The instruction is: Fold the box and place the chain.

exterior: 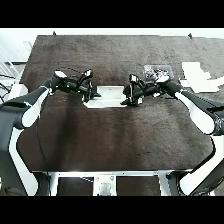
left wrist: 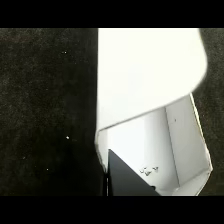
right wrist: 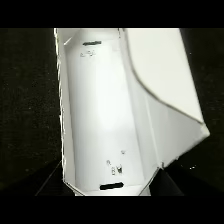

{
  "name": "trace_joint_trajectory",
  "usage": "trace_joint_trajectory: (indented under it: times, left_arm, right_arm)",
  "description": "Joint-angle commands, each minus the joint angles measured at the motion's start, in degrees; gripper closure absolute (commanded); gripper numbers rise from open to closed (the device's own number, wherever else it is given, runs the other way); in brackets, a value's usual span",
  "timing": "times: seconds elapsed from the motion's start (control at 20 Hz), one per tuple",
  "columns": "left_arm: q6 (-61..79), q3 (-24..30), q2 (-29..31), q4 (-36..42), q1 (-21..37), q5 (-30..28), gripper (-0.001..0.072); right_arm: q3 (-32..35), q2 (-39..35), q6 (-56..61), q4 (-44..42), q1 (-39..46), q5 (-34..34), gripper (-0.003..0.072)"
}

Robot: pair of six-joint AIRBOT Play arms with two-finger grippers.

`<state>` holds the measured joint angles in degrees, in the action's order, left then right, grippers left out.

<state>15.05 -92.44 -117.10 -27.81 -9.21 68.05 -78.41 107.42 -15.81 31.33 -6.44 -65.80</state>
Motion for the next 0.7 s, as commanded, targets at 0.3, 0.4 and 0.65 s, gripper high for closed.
trace_joint_trajectory:
  times: [0.3,0.4,0.65]
  left_arm:
    - [-0.02,0.0,-0.02,-0.02,-0.02,-0.11,0.069]
    - [0.0,0.0,-0.04,0.0,-0.02,-0.11,0.069]
    - [-0.02,0.0,-0.02,0.0,-0.02,-0.11,0.0691]
  right_arm:
    - [-3.98,3.39,0.92,3.69,-1.95,-1.33,0.007]
    - [-4.39,3.63,1.49,3.72,-2.08,-1.33,0.007]
    - [-5.57,5.18,2.12,3.89,-2.08,-1.33,0.007]
